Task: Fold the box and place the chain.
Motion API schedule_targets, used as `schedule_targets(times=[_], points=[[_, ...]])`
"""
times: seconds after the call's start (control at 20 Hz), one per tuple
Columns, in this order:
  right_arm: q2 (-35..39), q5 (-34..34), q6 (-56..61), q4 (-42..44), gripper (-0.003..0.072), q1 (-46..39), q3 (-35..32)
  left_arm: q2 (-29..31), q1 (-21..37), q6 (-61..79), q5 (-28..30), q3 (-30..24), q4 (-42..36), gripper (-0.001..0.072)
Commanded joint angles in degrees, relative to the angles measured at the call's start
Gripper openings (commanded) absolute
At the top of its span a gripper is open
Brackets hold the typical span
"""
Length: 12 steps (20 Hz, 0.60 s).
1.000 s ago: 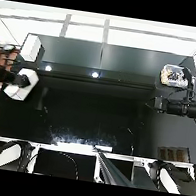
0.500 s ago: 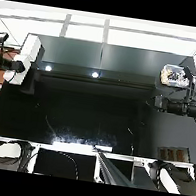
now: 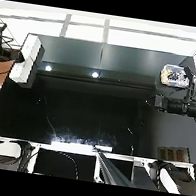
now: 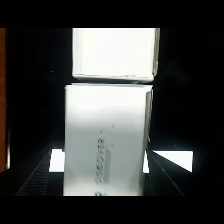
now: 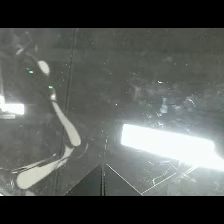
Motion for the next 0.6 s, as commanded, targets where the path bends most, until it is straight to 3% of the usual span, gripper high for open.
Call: schedule_targets(times=[0.0, 0.1, 0.15, 0.2, 0.25, 0.35, 0.55], points=[[0.1, 1.5, -0.4, 0.1, 0.0013, 0.0, 0.5, 5.4, 0.0, -1.8, -13.5, 3.0, 1.2, 0.0710], [0.3, 3.8, -2.0, -0.1, 0.0012, 0.0, 1.9, 10.6, 0.0, -2.7, -19.2, 3.0, 1.0, 0.0680], [0.7, 5.3, -2.3, -0.5, 0.0012, 0.0, 3.1, 13.0, 0.0, -4.8, -21.4, 2.9, 1.0, 0.0513], [1.2, 6.6, -2.4, -1.9, 0.0012, 0.0, 4.5, 15.4, 0.0, -8.1, -23.8, 2.7, 0.9, 0.0206], [1.9, 7.2, -2.4, -3.9, 0.0012, 0.1, 5.9, 18.2, -0.2, -9.9, -25.8, 1.8, -0.8, 0.0022], [4.7, 4.2, -2.4, -7.5, 0.0007, 0.1, 6.4, 25.4, -0.8, -9.8, -24.5, -3.5, -8.9, 0.0022], [13.8, -9.1, -2.1, -18.4, 0.0006, 3.1, 3.7, 48.2, -9.1, -7.5, -9.9, -26.3, -14.1, 0.0022]])
